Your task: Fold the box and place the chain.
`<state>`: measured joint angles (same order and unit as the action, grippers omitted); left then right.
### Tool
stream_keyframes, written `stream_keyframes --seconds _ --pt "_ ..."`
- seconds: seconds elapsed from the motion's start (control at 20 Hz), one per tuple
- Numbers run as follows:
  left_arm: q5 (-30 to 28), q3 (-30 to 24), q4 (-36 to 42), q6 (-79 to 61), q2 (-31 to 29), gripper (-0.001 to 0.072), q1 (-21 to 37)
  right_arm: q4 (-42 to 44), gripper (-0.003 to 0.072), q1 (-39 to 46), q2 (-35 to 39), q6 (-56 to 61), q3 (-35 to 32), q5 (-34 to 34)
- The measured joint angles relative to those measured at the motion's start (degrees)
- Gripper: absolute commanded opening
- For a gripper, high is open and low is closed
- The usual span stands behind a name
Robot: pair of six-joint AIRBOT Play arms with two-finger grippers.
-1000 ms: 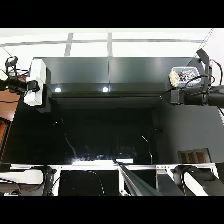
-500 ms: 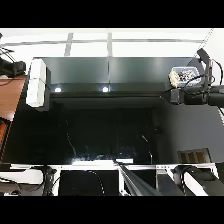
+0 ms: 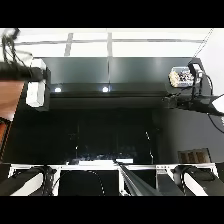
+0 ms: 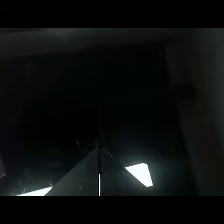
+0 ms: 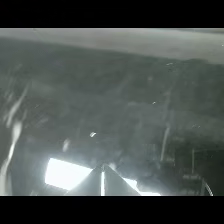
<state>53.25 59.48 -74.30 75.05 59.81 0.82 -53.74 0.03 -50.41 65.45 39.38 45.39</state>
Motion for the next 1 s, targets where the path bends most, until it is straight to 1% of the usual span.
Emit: stream_keyframes --seconds 0.05,0.15,0.2,0.3,0.4,0.55,0.65,1.0 --pt "-4.33 -7.04 -0.02 -0.39 -4.26 0.0030 -1.53 -0.42 0.0011 -0.44 0.00 0.09 -1.29 -2.21" --pt "-10.91 -18.47 0.22 -0.94 -11.41 0.0030 -3.41 -0.76 0.0012 -0.98 0.00 0.35 -2.82 -5.57" --pt "-13.18 -22.88 0.20 -0.94 -14.43 0.0030 -3.91 -0.92 0.0012 -1.11 0.00 0.42 -3.28 -6.38" --pt "-16.31 -28.44 0.15 -0.90 -18.73 0.0030 -4.55 -1.14 0.0012 -1.33 0.00 0.42 -3.85 -7.52" --pt "-18.40 -31.34 0.11 -0.81 -21.35 0.0030 -4.90 -1.20 0.0012 -1.44 0.00 0.46 -4.17 -7.85" --pt "-19.85 -33.35 0.02 -0.72 -23.19 0.0030 -5.14 -1.33 0.0012 -1.51 0.00 0.55 -4.39 -8.02" --pt "-20.72 -33.94 0.02 -0.72 -23.76 0.0030 -5.20 -1.31 0.0012 -1.55 0.00 0.57 -4.46 -8.07" --pt "-21.07 -34.56 0.02 -0.70 -24.26 0.0030 -5.25 -1.36 0.0012 -1.55 0.00 0.55 -4.50 -8.15"
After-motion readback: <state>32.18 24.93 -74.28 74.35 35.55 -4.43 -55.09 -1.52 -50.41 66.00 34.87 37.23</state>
